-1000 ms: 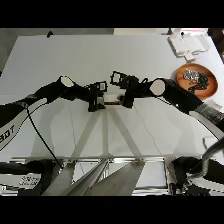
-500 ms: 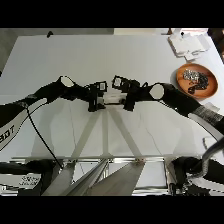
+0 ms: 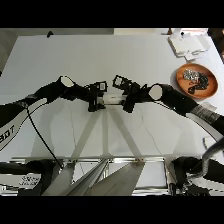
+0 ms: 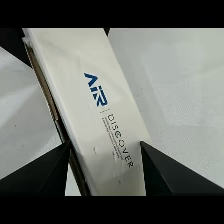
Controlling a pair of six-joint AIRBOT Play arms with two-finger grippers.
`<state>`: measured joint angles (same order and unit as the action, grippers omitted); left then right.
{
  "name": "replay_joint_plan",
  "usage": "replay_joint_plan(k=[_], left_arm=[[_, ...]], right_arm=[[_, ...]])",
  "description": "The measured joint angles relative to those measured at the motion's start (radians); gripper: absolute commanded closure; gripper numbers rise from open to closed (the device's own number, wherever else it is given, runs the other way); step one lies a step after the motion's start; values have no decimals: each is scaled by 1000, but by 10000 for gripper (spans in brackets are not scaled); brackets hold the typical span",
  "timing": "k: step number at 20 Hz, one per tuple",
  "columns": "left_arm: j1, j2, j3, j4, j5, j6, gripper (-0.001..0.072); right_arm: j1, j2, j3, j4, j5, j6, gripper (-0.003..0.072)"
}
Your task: Fold the box and place the chain.
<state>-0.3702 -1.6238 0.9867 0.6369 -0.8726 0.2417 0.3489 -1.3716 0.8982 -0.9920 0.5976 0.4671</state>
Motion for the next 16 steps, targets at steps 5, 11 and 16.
replay_joint_plan(k=[5, 11, 16], left_arm=[[0, 0, 0, 0, -2, 0, 336], [0, 0, 0, 0, -1, 1, 336], [0, 0, 0, 0, 1, 0, 336]], right_arm=[[0, -1, 0, 2, 51, 4, 123], [0, 26, -2, -1, 58, 8, 125], [0, 48, -1, 55, 41, 8, 144]])
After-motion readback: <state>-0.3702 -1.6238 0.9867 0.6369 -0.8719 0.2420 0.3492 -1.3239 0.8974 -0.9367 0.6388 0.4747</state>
